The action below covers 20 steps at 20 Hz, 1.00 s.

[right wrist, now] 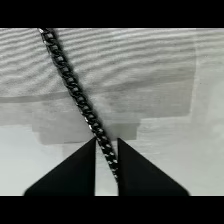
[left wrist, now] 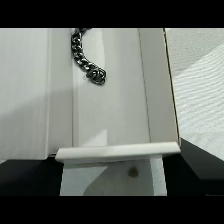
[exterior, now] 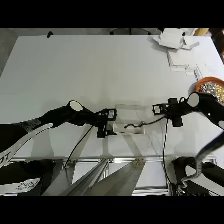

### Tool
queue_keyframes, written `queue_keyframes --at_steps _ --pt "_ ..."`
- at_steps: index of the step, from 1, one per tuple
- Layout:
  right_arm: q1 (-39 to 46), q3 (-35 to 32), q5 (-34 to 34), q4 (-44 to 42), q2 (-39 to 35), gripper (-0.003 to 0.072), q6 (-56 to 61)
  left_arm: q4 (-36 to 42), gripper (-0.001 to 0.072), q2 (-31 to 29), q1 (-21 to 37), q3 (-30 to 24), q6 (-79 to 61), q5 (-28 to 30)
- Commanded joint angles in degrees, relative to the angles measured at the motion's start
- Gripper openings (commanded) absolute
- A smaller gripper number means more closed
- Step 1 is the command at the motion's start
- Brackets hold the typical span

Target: Fold the box and place the chain.

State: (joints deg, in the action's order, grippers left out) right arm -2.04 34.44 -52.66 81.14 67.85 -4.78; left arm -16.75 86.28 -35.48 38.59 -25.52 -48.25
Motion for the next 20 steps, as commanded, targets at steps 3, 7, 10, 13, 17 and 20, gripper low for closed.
queue_keyframes --at_steps 3,7,10,13,17,20 --pt "0.0 -0.1 -3.7 1.8 -3.5 0.0019 -0.1 0.0 0.0150 0.0 0.0 0.0 0.0 0.0" --pt "0.0 -0.1 -9.5 -0.9 -12.0 0.0018 0.5 0.0 0.0150 0.0 0.0 0.0 0.0 0.0" --pt "-0.5 -0.1 -13.5 -10.8 -18.6 0.0018 0.4 0.0 0.0150 0.0 0.0 0.0 0.0 0.0" --pt "-5.7 -0.1 -15.9 -20.6 -24.1 0.0018 0.4 0.0 0.0150 0.0 0.0 0.0 0.0 0.0" --pt "-17.5 -0.1 -9.7 -31.3 -25.3 0.0018 3.0 0.0 0.0150 0.0 0.0 0.0 0.0 0.0" --pt "-26.4 -0.1 -0.9 -34.0 -25.2 0.0018 3.9 0.0 0.0150 0.0 0.0 0.0 0.0 0.0"
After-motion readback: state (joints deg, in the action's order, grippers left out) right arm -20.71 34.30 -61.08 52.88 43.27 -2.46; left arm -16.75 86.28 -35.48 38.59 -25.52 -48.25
